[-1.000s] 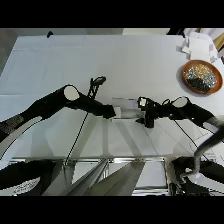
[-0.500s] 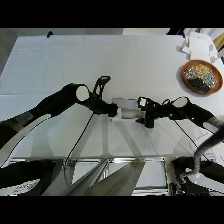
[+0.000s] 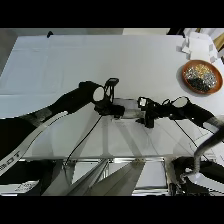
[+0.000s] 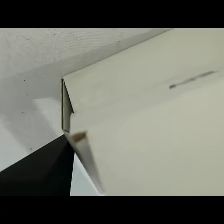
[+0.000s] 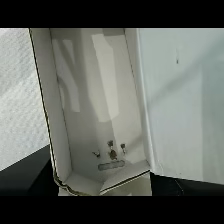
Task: Fold the box and place the chain.
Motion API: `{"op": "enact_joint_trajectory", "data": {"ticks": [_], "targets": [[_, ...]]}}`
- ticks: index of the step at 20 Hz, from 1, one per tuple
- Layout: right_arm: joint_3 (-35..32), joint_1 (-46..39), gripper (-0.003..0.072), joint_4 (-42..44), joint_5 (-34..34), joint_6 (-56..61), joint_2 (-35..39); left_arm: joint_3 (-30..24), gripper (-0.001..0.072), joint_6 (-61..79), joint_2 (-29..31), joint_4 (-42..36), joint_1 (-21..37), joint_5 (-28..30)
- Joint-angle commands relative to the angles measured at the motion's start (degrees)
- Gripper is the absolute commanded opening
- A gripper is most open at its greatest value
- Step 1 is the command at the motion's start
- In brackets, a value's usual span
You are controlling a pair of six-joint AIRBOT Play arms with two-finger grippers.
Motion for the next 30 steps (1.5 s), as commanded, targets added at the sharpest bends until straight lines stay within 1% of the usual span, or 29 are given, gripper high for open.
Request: {"op": "enact_joint_trajectory", "data": {"ticks": [1,4,6,8,12,19,20,21,23,24,26,27,29,30], "targets": [[-0.02,0.04,0.0357,0.02,0.00,0.02,0.02,3.61,0.0513,-6.40,-2.51,4.66,-1.16,-3.87],[-0.02,0.04,0.0357,0.00,0.00,0.02,0.02,4.68,0.0513,-12.96,-2.73,6.36,-1.09,-5.55],[-0.02,0.07,0.0357,0.02,0.00,0.02,0.02,4.68,0.0513,-20.31,-2.75,6.38,-0.85,-5.62],[-0.02,0.04,0.0357,0.00,0.00,0.02,0.02,4.68,0.0513,-24.55,-2.75,6.40,-0.90,-4.76],[-0.02,0.04,0.0357,0.02,0.00,0.02,0.02,4.66,0.0486,-26.27,-2.99,7.43,-1.64,-2.19],[-0.02,0.04,0.0357,0.00,0.00,0.02,0.02,4.63,0.0473,-26.21,-5.86,7.48,-2.89,-3.78],[-0.02,0.04,0.0357,0.02,0.00,0.02,0.02,4.63,0.0410,-26.18,-6.05,7.72,-3.08,-4.04],[-0.02,0.04,0.0357,0.02,0.00,0.02,0.02,4.63,0.0373,-26.21,-6.12,8.13,-3.08,-4.22],[-0.02,0.04,0.0357,0.02,0.00,0.02,0.02,4.63,0.0368,-26.21,-6.19,8.55,-3.08,-4.57],[-0.02,0.04,0.0357,0.02,0.00,0.02,0.02,4.63,0.0340,-26.21,-6.19,8.59,-3.08,-4.63],[-0.02,0.04,0.0357,0.02,0.00,0.02,0.02,4.63,0.0159,-26.21,-6.19,8.87,-3.10,-4.61],[-0.02,0.04,0.0357,0.02,0.00,0.02,0.00,4.63,0.0126,-26.23,-6.19,8.98,-3.10,-4.61],[-0.02,0.04,0.0357,0.00,0.00,0.02,0.02,4.63,0.0122,-27.10,-6.19,9.09,-3.10,-4.68],[-0.02,0.04,0.0357,0.00,0.00,0.02,0.02,4.63,0.0053,-28.50,-6.19,9.42,-3.10,-4.83]]}}
